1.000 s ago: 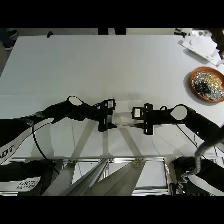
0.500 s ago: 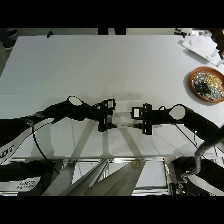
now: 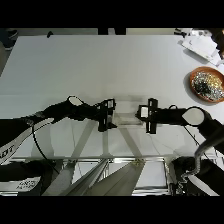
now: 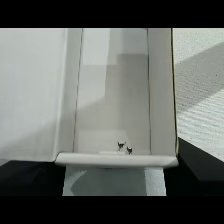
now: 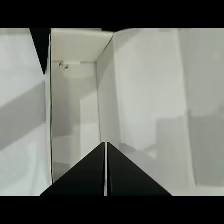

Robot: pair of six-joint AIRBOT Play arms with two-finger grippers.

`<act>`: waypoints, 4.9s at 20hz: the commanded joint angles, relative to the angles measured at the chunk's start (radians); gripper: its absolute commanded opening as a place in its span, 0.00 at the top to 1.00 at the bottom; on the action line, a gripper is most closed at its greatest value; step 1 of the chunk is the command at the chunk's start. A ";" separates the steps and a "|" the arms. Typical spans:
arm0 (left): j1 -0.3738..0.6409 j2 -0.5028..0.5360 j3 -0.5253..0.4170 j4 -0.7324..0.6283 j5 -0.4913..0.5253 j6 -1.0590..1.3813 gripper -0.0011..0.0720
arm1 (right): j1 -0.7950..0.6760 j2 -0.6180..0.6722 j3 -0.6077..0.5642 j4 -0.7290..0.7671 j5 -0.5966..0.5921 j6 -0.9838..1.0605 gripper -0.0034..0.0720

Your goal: Fold the box and place the chain.

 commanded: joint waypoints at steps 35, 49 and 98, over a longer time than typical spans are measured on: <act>0.001 0.000 0.000 0.001 -0.001 0.002 0.61 | -0.386 -0.327 0.000 -0.085 0.278 0.958 0.93; 0.001 0.000 0.000 0.001 0.000 0.002 0.61 | -0.386 -0.211 0.039 -0.056 0.337 0.956 0.70; 0.001 0.000 0.000 0.001 0.000 0.002 0.61 | 0.152 -0.249 0.161 -0.536 0.202 1.912 0.42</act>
